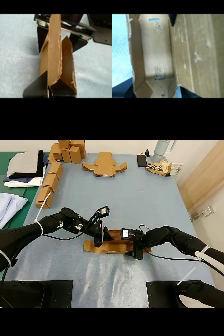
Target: Fold the box.
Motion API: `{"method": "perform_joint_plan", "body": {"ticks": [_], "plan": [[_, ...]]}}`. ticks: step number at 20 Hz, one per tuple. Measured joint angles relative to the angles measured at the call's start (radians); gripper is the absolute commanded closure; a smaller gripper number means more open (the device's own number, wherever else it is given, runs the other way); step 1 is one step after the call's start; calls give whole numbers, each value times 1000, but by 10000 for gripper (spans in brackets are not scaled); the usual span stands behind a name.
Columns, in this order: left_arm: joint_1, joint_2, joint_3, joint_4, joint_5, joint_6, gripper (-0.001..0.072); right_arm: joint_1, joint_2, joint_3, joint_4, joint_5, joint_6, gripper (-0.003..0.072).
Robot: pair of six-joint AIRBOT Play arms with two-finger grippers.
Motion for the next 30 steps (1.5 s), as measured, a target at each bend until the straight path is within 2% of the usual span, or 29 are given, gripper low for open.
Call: {"method": "perform_joint_plan", "body": {"ticks": [4, 5, 6, 30], "plan": [[0, 0, 0, 0, 0, 0, 694, 0, -8, 0, 2, -11, -9, 79], [0, 0, 0, 0, 0, 0, 695, 0, -9, 0, 2, -11, -11, 171], [0, 0, 0, 0, 0, 0, 694, 0, -10, 0, 3, -11, -11, 187], [-2, 0, 0, -16, 2, -1, 693, 0, -10, 0, -4, -35, -13, 188]]}}
